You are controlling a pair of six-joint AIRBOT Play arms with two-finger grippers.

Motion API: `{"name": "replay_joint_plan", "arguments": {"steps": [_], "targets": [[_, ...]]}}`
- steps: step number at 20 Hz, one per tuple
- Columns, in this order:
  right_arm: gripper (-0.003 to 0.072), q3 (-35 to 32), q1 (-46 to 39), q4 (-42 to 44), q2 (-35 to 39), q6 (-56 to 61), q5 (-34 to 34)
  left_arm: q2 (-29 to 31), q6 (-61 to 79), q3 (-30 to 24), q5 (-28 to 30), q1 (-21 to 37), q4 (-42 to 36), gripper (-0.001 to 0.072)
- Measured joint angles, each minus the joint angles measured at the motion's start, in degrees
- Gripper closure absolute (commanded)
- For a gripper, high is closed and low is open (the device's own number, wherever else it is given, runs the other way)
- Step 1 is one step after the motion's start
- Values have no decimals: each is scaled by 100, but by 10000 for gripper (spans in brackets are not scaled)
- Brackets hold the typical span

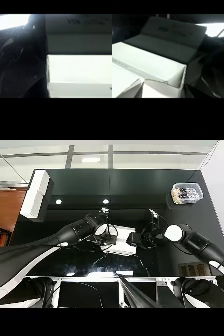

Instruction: Fold the box and place the chain.

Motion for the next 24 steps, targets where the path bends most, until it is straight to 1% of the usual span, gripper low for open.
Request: {"name": "replay_joint_plan", "arguments": {"steps": [2,3,8,12,18,21,24], "targets": [[144,46,0,-85,-33,42,111,0,0,0,0,0,0,683],[213,61,2,-116,-42,44,151,0,2,0,0,0,0,683],[213,90,114,-256,-63,66,260,0,4,0,-2,0,2,683],[213,127,354,-522,-151,304,168,0,7,0,-4,0,2,683],[213,391,483,-686,-400,562,101,0,0,0,2,0,2,683],[213,649,570,-892,-570,820,330,0,0,0,-2,0,2,683],[214,994,831,-1521,-769,1386,704,0,0,0,2,-2,0,683]]}}
